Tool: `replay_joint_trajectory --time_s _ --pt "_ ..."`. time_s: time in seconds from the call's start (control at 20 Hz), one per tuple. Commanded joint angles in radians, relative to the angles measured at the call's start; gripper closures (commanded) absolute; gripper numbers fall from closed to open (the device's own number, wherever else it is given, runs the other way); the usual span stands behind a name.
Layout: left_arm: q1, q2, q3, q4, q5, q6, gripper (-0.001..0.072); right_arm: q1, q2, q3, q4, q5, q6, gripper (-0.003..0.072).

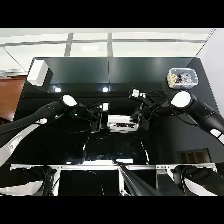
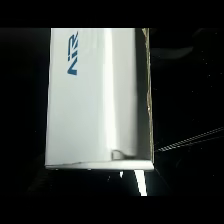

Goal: Fold the box and place the chain.

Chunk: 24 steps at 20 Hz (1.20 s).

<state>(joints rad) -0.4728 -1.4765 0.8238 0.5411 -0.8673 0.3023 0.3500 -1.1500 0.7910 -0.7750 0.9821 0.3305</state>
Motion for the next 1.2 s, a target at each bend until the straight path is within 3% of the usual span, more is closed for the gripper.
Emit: replay_joint_trajectory --time_s 0.0,0.65,0.75,1.0,1.15 --pt "0.000 0.000 0.001 0.001 -0.002 0.001 0.0268 0.001 0.000 -0.001 -0.013 0.001 0.006 0.0559" --pt "0.000 0.000 0.001 0.001 -0.002 0.001 0.0268 0.002 0.000 -0.001 -0.053 0.027 0.010 0.0537" --pt "0.000 0.000 0.001 0.001 -0.002 0.001 0.0268 0.001 0.000 -0.001 -0.053 0.027 0.010 0.0417" --pt "0.000 0.000 0.001 0.001 -0.002 0.001 0.0268 0.002 0.000 -0.001 -0.053 0.028 0.010 0.0418" --pt "0.000 0.000 0.001 0.001 -0.002 0.001 0.0268 0.006 0.000 -0.001 -0.057 0.028 0.010 0.0458"
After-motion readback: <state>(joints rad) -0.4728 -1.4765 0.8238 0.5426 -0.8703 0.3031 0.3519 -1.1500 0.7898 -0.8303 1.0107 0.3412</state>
